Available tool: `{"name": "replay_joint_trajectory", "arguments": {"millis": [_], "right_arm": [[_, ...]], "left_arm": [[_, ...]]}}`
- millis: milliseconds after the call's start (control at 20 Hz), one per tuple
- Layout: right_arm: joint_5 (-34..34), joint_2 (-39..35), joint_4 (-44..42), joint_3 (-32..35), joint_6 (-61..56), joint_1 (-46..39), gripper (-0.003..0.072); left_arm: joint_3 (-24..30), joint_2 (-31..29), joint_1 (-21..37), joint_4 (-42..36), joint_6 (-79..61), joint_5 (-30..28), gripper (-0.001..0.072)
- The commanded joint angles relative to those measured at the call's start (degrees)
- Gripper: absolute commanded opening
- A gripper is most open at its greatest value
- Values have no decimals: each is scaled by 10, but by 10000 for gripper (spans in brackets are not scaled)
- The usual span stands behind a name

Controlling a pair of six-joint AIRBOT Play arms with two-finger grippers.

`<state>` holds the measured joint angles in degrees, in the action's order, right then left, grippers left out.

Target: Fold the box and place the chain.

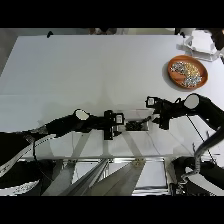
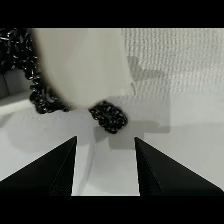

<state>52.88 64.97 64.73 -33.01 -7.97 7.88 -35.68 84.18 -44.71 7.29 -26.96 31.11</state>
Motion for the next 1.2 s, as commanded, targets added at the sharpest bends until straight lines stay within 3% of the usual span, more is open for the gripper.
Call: {"name": "replay_joint_trajectory", "arguments": {"millis": [0,400,500,550,850,1150], "right_arm": [[-20,28,-2,0,1,9,397],[-50,40,-37,0,1,9,305],[-41,40,-40,1,1,9,81],[-36,40,-39,1,1,9,18],[-28,33,-29,5,-8,9,17],[-13,-102,55,5,-62,2,17]], "left_arm": [[0,0,0,0,0,0,273],[0,0,0,0,0,0,273],[0,0,0,0,0,0,273],[0,0,0,0,0,0,273],[0,0,0,0,0,0,273],[0,0,0,0,0,0,273]]}}
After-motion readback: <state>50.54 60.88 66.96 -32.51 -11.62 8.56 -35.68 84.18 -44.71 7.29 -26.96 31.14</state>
